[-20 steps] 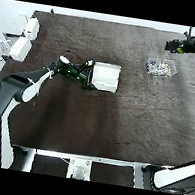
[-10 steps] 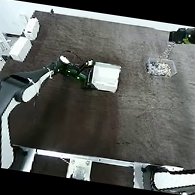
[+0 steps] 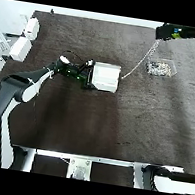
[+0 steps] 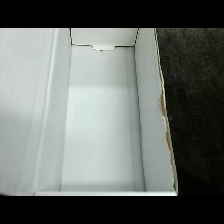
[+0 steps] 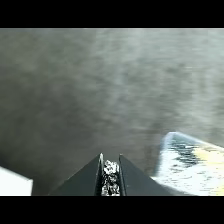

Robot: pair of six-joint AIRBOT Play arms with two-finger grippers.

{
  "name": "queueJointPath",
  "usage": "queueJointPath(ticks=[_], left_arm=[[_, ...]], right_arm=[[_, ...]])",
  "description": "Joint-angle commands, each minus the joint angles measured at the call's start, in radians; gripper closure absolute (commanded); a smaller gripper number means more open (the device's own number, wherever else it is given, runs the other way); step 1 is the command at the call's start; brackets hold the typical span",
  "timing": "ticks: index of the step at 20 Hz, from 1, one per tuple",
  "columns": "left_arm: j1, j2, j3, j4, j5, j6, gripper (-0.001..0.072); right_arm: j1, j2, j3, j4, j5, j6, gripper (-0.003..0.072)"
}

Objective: Fold the box and place the chain.

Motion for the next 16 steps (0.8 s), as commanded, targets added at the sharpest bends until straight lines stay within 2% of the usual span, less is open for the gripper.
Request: queueJointPath(ticks=[1, 12, 16], left_arm=[[0.0, 0.001, 0.0, 0.0, 0.0, 0.0, 0.0427], [0.0, 0.001, 0.0, 0.0, 0.0, 0.0, 0.0427], [0.0, 0.001, 0.0, 0.0, 0.0, 0.0, 0.0427]], right_arm=[[0.076, 0.005, -0.003, 0.0, 0.063, -0.009, 0.068], [0.198, 0.032, -0.002, 0.0, 0.077, -0.029, 0.068], [0.213, 0.058, -0.002, 0.0, 0.042, -0.035, 0.068]])
